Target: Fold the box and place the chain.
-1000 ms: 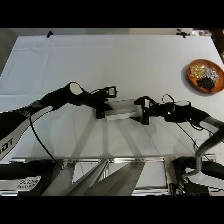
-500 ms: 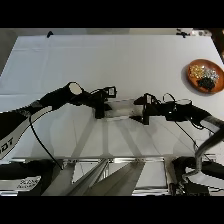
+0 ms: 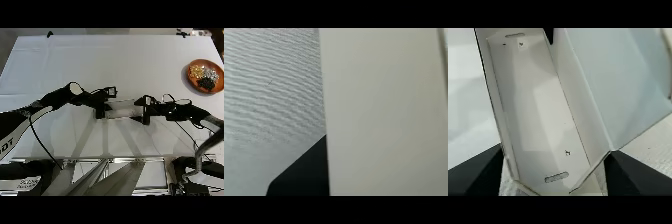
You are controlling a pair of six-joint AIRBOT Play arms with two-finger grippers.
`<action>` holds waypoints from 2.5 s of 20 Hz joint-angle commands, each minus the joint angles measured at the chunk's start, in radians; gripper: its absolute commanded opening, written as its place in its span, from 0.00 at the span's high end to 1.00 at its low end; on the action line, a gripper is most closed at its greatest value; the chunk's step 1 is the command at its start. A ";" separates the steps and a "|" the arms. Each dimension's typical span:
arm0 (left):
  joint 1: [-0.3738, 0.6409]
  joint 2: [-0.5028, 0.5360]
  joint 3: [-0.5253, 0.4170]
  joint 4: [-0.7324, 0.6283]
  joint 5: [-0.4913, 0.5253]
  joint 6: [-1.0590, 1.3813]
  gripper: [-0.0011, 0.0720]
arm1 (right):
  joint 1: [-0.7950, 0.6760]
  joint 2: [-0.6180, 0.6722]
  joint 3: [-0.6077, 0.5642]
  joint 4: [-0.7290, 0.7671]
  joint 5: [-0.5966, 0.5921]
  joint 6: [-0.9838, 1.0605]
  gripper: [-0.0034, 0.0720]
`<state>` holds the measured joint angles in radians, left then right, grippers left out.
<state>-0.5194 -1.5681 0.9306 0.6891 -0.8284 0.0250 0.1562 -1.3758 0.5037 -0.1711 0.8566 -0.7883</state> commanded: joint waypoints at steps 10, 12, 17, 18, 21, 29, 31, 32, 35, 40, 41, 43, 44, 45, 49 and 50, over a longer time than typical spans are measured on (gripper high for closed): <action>0.000 0.000 0.000 0.000 0.001 0.000 0.97 | 0.016 -0.006 -0.014 -0.069 -0.004 0.008 0.33; 0.000 0.000 0.000 0.000 0.001 0.000 0.97 | 0.019 -0.006 -0.015 -0.071 0.002 0.021 0.33; 0.000 0.000 0.000 0.000 0.002 0.000 0.97 | 0.019 0.012 -0.016 -0.124 0.026 0.077 0.33; 0.000 0.000 0.000 0.000 0.002 0.000 0.97 | 0.019 0.017 -0.016 -0.129 0.013 0.076 0.33; 0.000 0.000 0.000 0.000 0.002 0.000 0.97 | 0.019 0.017 -0.016 -0.138 -0.040 0.046 0.33; 0.000 0.000 0.000 0.000 0.001 0.000 0.97 | 0.048 0.016 -0.016 -0.113 -0.069 0.037 0.33; 0.000 0.000 0.000 0.000 0.001 0.000 0.97 | 0.048 0.016 -0.016 -0.113 -0.069 0.019 0.34; 0.000 0.000 0.000 0.000 0.001 0.000 0.97 | 0.048 0.016 -0.016 -0.113 -0.069 0.019 0.35; 0.000 0.000 0.000 0.000 0.002 0.000 0.97 | 0.048 0.016 -0.016 -0.113 -0.069 0.020 0.42; 0.000 0.000 0.000 0.000 0.001 0.000 0.97 | 0.048 0.016 -0.016 -0.114 -0.069 0.020 0.42; 0.000 0.000 0.000 0.000 0.001 0.000 0.97 | 0.048 0.016 -0.016 -0.114 -0.068 0.021 0.42; 0.000 0.000 0.000 0.000 0.001 0.000 0.97 | 0.048 0.016 -0.016 -0.114 -0.067 0.021 0.42; 0.000 0.000 0.000 0.000 0.001 0.000 0.97 | 0.048 0.016 -0.016 -0.114 -0.067 0.021 0.42; 0.000 0.000 0.000 0.000 0.001 0.000 0.97 | 0.048 0.016 -0.016 -0.114 -0.067 0.021 0.42; 0.000 0.000 0.000 0.000 0.001 0.000 0.97 | 0.048 0.016 -0.016 -0.114 -0.067 0.021 0.42; 0.000 0.000 0.000 0.000 0.002 0.000 0.97 | 0.048 0.016 -0.016 -0.114 -0.067 0.021 0.42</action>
<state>-0.5198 -1.5681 0.9306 0.6888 -0.8276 0.0242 0.2035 -1.3594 0.4881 -0.2852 0.7902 -0.7677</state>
